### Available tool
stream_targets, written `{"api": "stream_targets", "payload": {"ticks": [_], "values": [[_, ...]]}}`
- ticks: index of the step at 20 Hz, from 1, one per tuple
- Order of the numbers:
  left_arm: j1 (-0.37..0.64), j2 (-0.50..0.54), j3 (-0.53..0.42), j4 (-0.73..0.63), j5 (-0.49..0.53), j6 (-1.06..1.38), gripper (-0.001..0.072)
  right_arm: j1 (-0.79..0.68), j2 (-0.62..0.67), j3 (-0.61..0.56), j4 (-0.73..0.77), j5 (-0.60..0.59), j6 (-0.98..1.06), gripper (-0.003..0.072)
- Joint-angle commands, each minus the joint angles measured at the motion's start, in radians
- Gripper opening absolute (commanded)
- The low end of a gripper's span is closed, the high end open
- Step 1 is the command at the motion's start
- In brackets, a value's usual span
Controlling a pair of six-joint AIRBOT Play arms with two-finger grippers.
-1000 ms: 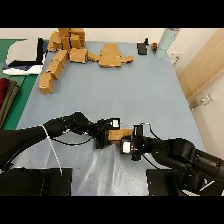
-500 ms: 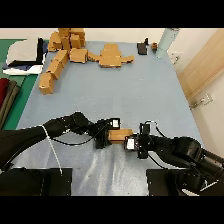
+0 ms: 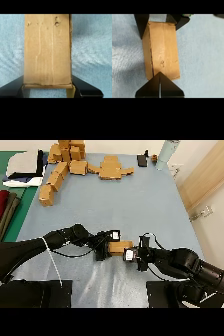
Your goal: Fold the box.
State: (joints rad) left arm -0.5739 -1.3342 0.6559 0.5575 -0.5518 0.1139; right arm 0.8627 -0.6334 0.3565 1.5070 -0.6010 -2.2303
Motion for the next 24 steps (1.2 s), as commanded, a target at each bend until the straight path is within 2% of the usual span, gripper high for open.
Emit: {"api": "stream_targets", "payload": {"ticks": [1, 6, 11, 13, 18, 20, 22, 24], "values": [[0.001, 0.000, -0.001, 0.000, 0.000, 0.000, 0.0463, 0.002, 0.000, 0.000, 0.000, -0.001, 0.002, 0.0008], [0.001, 0.000, -0.001, 0.000, 0.000, 0.000, 0.0463, -0.003, 0.083, 0.003, -0.024, 0.009, 0.056, 0.0008], [0.001, 0.000, -0.001, 0.000, 0.000, 0.000, 0.0463, -0.003, 0.100, 0.021, -0.357, -0.058, 0.775, 0.0008], [0.000, -0.001, -0.001, 0.000, 0.000, 0.000, 0.0463, -0.013, 0.090, 0.021, -0.409, -0.062, 0.969, 0.0008], [0.001, -0.001, -0.001, 0.000, 0.000, 0.000, 0.0464, -0.154, 0.028, 0.083, -0.391, -0.070, 1.330, 0.0008], [0.000, 0.000, -0.001, 0.000, 0.000, 0.000, 0.0463, -0.230, -0.026, 0.143, -0.323, -0.104, 1.378, 0.0008], [0.000, -0.001, -0.001, 0.000, 0.000, 0.001, 0.0463, -0.311, -0.115, 0.229, -0.233, -0.218, 1.376, 0.0008], [0.001, 0.000, 0.002, -0.001, 0.006, -0.018, 0.0463, -0.369, -0.238, 0.335, -0.186, -0.405, 1.329, 0.0008]]}}
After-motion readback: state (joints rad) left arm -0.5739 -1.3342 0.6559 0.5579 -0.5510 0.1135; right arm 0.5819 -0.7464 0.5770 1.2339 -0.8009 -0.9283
